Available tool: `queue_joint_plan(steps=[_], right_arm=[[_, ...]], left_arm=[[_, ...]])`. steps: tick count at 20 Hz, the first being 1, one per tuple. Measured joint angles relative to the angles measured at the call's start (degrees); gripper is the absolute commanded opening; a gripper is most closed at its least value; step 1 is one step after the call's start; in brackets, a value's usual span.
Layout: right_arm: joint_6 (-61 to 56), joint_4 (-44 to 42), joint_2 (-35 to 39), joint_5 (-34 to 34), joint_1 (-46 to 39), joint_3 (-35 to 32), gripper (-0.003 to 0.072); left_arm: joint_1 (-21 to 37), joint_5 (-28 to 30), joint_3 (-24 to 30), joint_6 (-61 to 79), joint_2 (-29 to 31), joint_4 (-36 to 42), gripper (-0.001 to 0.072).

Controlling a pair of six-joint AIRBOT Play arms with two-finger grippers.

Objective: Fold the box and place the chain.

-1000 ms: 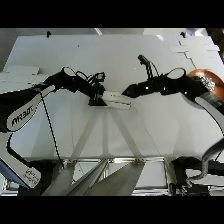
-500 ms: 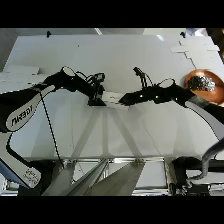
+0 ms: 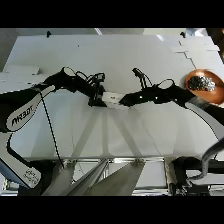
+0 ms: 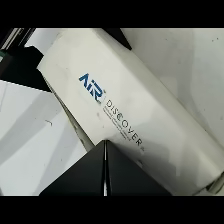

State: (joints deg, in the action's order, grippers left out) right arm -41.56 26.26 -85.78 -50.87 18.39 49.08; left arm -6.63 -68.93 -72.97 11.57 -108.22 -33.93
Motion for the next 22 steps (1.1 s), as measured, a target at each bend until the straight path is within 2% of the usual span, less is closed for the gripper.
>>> queue_joint_plan(steps=[6,9,14,18,22], right_arm=[[1.95,-0.5,10.58,1.95,-3.37,0.17,0.0011],[1.55,3.06,16.24,2.03,-5.95,0.26,0.0011],[-6.23,18.43,24.09,1.84,-11.54,0.26,0.0011],[-15.56,33.53,27.02,1.7,-13.81,0.26,0.0012],[-20.22,41.07,27.85,1.7,-14.43,0.26,0.0012]], left_arm=[[0.11,0.28,-0.02,0.28,0.0,-0.11,0.0316],[0.11,0.26,-0.02,0.42,0.0,-0.17,0.0316],[0.11,0.17,-0.02,0.55,0.0,-0.35,0.0316],[0.11,0.13,-0.02,0.61,0.0,-0.37,0.0316],[0.11,0.11,-0.02,0.59,0.0,-0.37,0.0316]])
